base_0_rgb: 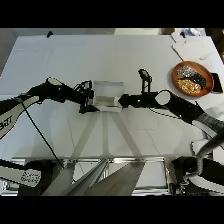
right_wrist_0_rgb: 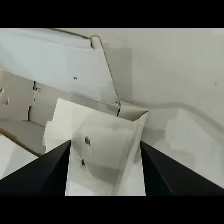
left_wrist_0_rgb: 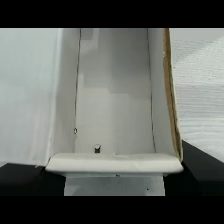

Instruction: Fold the box and place the chain.

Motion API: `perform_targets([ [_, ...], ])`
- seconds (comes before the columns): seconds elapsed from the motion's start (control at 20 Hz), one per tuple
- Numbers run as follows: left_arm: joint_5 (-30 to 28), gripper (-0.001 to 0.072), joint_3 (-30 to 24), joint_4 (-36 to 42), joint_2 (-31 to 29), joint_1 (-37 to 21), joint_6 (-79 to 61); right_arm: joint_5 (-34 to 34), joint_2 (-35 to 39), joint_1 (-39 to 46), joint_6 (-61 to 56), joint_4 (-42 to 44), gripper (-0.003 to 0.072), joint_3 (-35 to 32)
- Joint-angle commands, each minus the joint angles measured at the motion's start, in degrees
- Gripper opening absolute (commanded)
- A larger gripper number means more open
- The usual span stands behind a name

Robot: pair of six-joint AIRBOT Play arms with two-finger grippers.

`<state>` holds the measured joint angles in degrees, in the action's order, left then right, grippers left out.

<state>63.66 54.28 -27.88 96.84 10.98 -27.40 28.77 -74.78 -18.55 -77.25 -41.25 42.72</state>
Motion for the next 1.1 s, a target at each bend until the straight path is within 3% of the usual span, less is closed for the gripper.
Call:
perform_targets([
  [0.0, -0.02, 0.0381, 0.02, 0.00, 0.02, -0.04, 0.00, 0.33, -1.40, -1.90, -0.94, 0.07, 0.0449, 0.02],
  [0.75, 0.00, 0.0381, 0.02, 0.00, 0.02, -0.04, 0.00, -4.50, -4.04, -2.82, -1.09, -1.79, 0.0456, 1.22],
  [0.85, 0.00, 0.0381, 0.02, 0.00, 0.02, -0.04, -0.02, -3.87, -4.24, -2.82, -5.97, -6.16, 0.0455, 2.71],
  [1.05, 0.00, 0.0381, 0.02, 0.00, 0.02, -0.04, 0.00, 2.32, -5.01, -3.63, -21.81, -25.14, 0.0442, 6.56],
])
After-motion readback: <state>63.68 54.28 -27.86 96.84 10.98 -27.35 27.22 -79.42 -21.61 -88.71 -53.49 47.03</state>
